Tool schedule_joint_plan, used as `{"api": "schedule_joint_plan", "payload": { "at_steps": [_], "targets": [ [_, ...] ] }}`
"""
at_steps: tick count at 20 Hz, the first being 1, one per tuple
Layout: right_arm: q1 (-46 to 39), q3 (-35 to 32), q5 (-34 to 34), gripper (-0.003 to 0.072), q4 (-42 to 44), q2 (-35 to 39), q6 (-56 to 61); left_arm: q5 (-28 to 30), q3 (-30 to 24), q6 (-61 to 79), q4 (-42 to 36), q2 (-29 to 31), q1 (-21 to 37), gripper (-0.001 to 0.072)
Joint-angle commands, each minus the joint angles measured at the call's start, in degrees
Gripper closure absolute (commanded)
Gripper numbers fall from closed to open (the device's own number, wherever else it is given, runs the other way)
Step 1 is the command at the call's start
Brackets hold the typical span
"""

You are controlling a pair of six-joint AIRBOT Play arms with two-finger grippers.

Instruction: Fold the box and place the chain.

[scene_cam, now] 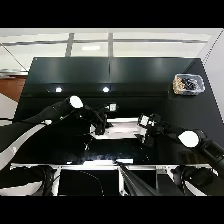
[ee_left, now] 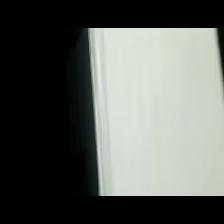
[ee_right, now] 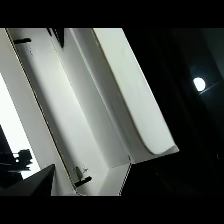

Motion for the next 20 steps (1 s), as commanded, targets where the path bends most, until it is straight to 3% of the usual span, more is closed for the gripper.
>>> {"api": "schedule_joint_plan", "payload": {
  "at_steps": [1, 11, 20],
  "targets": [
    [-1.0, 0.3, 0.9, -0.0026, 4.9, -0.2, -4.1, -0.2, 0.5, 0.0, 2.3, 0.0, -0.7, 0.0681],
    [-1.0, 0.3, 3.7, -0.0026, 13.5, -5.2, -13.6, -0.5, 2.9, -0.1, 5.5, 0.0, -1.2, 0.0681],
    [-1.0, 0.2, 7.3, -0.0018, 13.4, -10.8, -21.7, -3.1, 3.1, -3.7, 5.4, 0.1, -1.2, 0.068]
  ]
}}
